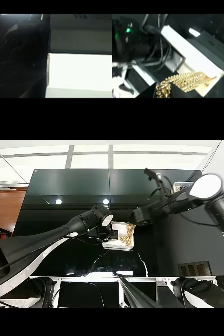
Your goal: Fold the box and place the chain.
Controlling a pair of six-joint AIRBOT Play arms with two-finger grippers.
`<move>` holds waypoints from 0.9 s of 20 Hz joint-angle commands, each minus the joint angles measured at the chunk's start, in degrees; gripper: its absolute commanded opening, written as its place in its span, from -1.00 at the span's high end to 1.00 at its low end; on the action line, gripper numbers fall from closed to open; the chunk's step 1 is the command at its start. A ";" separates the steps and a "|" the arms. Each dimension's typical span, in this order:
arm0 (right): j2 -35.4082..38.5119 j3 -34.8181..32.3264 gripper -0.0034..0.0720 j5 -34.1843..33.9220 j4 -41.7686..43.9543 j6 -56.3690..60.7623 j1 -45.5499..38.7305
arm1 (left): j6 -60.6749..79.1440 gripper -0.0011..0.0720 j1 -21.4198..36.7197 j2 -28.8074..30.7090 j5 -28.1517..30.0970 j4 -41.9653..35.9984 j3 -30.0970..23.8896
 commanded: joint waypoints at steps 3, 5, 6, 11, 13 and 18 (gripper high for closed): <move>0.04 -8.02 0.87 -8.46 -3.45 4.24 3.04 | 0.02 0.90 0.04 0.02 -0.22 0.02 0.00; 0.04 -9.42 0.79 -8.28 -3.34 4.63 3.30 | 0.02 0.89 0.04 0.02 -0.26 0.00 0.00; 0.04 -9.55 0.30 -8.09 -3.45 5.29 3.34 | 0.02 0.90 0.04 0.02 -0.39 0.02 0.00; 7.48 -9.42 0.05 1.05 -11.32 5.73 -6.60 | 0.02 0.90 -0.07 0.02 -0.92 -0.02 -0.02; 14.14 -9.42 0.05 3.54 -20.35 7.50 -12.61 | 0.00 0.90 -0.07 0.02 -1.27 0.00 -0.02; 25.42 -9.62 0.05 4.48 -28.37 8.13 -19.10 | 0.00 0.89 -0.04 0.00 -1.29 0.02 -0.02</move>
